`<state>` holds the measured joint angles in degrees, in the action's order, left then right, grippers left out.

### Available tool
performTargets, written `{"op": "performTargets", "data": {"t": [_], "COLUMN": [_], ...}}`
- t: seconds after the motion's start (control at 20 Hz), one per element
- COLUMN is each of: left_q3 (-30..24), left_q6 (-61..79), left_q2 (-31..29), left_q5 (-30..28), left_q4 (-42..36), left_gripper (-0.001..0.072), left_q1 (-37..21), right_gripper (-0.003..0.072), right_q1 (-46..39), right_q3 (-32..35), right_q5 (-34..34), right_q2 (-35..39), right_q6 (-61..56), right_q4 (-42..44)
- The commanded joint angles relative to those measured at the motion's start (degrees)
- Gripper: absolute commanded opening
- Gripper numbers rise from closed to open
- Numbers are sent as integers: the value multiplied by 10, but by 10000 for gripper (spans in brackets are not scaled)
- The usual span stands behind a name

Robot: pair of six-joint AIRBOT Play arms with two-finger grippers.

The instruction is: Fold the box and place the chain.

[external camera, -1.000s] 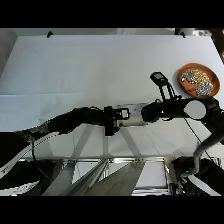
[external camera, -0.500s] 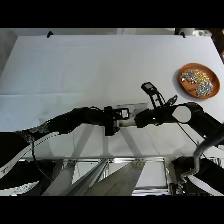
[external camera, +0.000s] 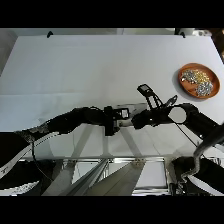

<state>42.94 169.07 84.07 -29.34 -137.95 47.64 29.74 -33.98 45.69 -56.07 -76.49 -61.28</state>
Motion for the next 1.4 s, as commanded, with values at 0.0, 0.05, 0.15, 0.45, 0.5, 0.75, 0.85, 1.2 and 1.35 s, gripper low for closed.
{"op": "performTargets", "data": {"t": [0.0, 0.05, 0.15, 0.45, 0.5, 0.75, 0.85, 1.2, 1.35], "left_q3": [0, 0, 0, 0, 0, 0, 0, 0, 0], "left_q6": [0, 0, 0, 0, 0, 0, 0, 0, 0], "left_q2": [0, 0, 0, 0, 0, 0, 0, 0, 0], "left_q5": [0, 0, 0, 0, 0, 0, 0, 0, 0], "left_q4": [0, 0, 0, 0, 0, 0, 0, 0, 0], "left_gripper": [153, 153, 153, 153, 153, 153, 153, 153, 153], "left_q1": [0, 0, 0, 0, 0, 0, 0, 0, 0], "right_gripper": [244, 244, 245, 301, 301, 501, 499, 447, 403], "right_q1": [-30, -60, -131, -287, -287, -264, -247, -240, -240], "right_q3": [-1, -1, -1, -1, -1, -1, -1, 0, 0], "right_q5": [28, 54, 99, 125, 128, 119, 111, 68, 68], "right_q2": [59, 83, 117, 84, 64, -31, -54, -89, -109], "right_q6": [-2, -2, -21, -30, -30, -30, -30, -37, -37], "right_q4": [-8, -28, -89, -139, -139, -139, -140, -139, -137]}}
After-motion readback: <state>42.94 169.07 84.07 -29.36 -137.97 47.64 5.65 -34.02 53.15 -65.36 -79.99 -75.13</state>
